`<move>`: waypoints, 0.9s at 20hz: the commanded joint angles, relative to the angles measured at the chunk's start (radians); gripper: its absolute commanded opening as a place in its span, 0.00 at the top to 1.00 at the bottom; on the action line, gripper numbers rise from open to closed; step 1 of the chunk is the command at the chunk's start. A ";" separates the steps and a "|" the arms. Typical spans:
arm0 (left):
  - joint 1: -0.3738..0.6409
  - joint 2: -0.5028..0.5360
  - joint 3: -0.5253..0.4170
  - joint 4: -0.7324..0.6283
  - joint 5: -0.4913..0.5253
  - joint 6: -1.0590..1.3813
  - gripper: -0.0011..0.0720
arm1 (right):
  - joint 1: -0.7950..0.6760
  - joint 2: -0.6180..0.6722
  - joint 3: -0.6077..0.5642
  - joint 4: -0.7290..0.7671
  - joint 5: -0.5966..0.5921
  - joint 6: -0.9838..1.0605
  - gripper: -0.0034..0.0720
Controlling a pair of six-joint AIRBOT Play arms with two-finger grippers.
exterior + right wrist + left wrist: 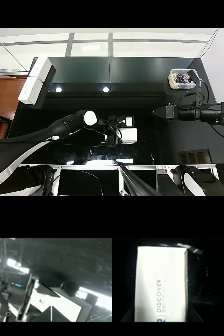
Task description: Fold the box and place the chain.
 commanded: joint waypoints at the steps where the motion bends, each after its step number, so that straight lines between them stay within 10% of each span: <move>1: -0.020 -0.013 0.000 0.089 0.011 -0.007 0.06 | -0.001 0.000 0.001 0.000 0.000 0.000 0.94; 3: -0.015 -0.005 0.003 0.134 -0.016 -0.035 0.62 | -0.001 0.000 0.001 0.001 0.000 0.000 0.94; 4: -0.006 0.008 0.004 0.160 -0.025 -0.100 0.68 | -0.001 0.000 0.001 0.001 0.000 0.000 0.94; 10: 0.304 0.179 -0.016 0.462 -0.312 -0.567 0.68 | -0.001 0.000 0.001 0.001 0.000 0.000 0.94; 14: 0.741 0.312 -0.058 0.605 -0.486 -0.697 0.68 | -0.001 0.000 0.001 0.000 -0.002 -0.001 0.94; 18: 1.226 0.346 -0.077 0.599 -0.438 -0.716 0.68 | -0.001 0.000 0.001 0.000 -0.036 -0.002 0.94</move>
